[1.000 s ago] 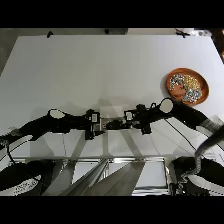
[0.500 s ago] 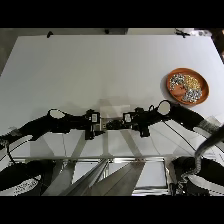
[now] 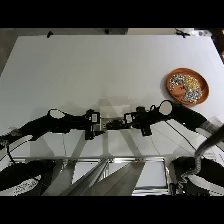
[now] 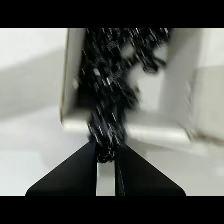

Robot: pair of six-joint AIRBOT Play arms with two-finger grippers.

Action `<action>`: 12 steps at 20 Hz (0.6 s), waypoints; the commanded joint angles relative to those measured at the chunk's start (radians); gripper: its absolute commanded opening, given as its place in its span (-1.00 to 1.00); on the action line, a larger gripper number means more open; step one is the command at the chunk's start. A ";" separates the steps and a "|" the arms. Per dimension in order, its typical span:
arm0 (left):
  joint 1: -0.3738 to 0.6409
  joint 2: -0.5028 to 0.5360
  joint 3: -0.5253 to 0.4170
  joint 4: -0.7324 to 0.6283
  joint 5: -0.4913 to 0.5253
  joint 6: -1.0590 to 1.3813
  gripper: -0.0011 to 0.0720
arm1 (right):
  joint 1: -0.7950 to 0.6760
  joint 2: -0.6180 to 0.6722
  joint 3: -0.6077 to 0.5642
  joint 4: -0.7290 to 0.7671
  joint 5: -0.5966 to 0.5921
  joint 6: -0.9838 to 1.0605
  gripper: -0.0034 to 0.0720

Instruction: Fold the box and place the chain.

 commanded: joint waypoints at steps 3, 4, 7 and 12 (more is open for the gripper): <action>0.000 0.000 0.000 0.000 0.000 0.000 -0.66 | -0.047 0.179 0.000 -0.081 -0.009 0.125 -0.89; 0.000 0.000 0.000 0.000 0.000 0.000 -0.66 | -0.047 0.223 0.000 -0.058 -0.007 0.189 -0.89; 0.000 0.000 0.000 0.000 0.000 0.000 -0.66 | -0.009 0.301 0.000 0.098 -0.010 0.333 -0.89; 0.000 0.000 0.000 0.000 0.000 0.000 -0.66 | 0.135 0.229 0.000 0.405 -0.164 0.349 -0.89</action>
